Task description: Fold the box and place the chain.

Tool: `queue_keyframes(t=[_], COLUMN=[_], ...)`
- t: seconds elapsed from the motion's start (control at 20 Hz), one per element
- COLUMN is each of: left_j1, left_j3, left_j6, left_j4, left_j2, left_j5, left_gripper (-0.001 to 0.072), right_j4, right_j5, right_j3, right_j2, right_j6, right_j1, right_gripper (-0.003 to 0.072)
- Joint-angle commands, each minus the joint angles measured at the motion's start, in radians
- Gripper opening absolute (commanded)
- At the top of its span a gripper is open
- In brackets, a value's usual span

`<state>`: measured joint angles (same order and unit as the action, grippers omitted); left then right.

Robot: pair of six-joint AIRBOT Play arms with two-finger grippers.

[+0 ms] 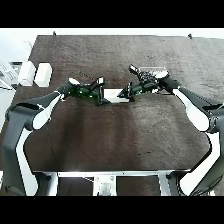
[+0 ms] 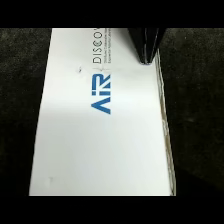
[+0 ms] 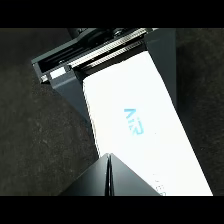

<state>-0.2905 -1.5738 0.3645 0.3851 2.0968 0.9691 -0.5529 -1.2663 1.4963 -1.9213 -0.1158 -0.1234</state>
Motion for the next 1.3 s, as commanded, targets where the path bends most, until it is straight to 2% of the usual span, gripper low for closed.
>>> queue_keyframes(t=[0.0, 0.15, 0.35, 0.45, 0.55, 0.65, 0.75, 0.9, 0.95, 1.0, 1.05, 1.25], left_j1=[0.0, 0.0, 0.0, 0.0, 0.0, -0.005, -0.006, -0.008, -0.009, -0.008, -0.008, 0.006], left_j3=[0.0, 0.0, 0.0, 0.0, 0.0, 0.0, 0.0, 0.0, 0.0, 0.0, 0.0, 0.0], left_j6=[-0.001, 0.0, 0.0, 0.001, 0.001, 0.001, 0.0, 0.0, -0.003, -0.038, -0.047, -0.167], left_j4=[-0.001, -0.001, -0.002, -0.004, -0.004, -0.004, -0.006, -0.052, -0.074, -0.09, -0.11, -0.141], left_j2=[0.0, 0.0, 0.0, 0.0, 0.0, 0.0, 0.0, 0.0, 0.0, -0.001, -0.008, -0.119], left_j5=[0.0, -0.001, -0.008, -0.008, -0.008, -0.003, 0.008, 0.011, 0.017, 0.027, 0.033, 0.033], left_gripper=[0.0426, 0.0426, 0.0426, 0.0426, 0.0426, 0.0426, 0.0426, 0.0426, 0.0399, 0.007, 0.002, 0.0018], right_j4=[0.06, 0.116, 0.115, 0.115, 0.114, 0.135, 0.166, 0.168, 0.169, 0.169, 0.169, 0.169], right_j5=[-0.068, -0.089, -0.085, -0.045, 0.049, 0.282, 0.433, 0.446, 0.447, 0.448, 0.447, 0.447], right_j3=[0.054, 0.077, 0.023, -0.087, -0.249, -0.428, -0.575, -0.692, -0.719, -0.741, -0.756, -0.763], right_j2=[0.005, 0.076, 0.282, 0.414, 0.555, 0.704, 0.794, 0.811, 0.811, 0.811, 0.811, 0.816], right_j6=[-0.02, -0.018, -0.052, -0.081, -0.089, -0.066, -0.059, -0.01, 0.014, 0.02, 0.02, 0.019], right_j1=[0.008, 0.009, 0.044, 0.1, 0.174, 0.239, 0.27, 0.275, 0.274, 0.274, 0.274, 0.275], right_gripper=[0.0012, 0.0011, 0.001, 0.001, 0.001, 0.001, 0.001, 0.0011, 0.0011, 0.0011, 0.0011, 0.0011])
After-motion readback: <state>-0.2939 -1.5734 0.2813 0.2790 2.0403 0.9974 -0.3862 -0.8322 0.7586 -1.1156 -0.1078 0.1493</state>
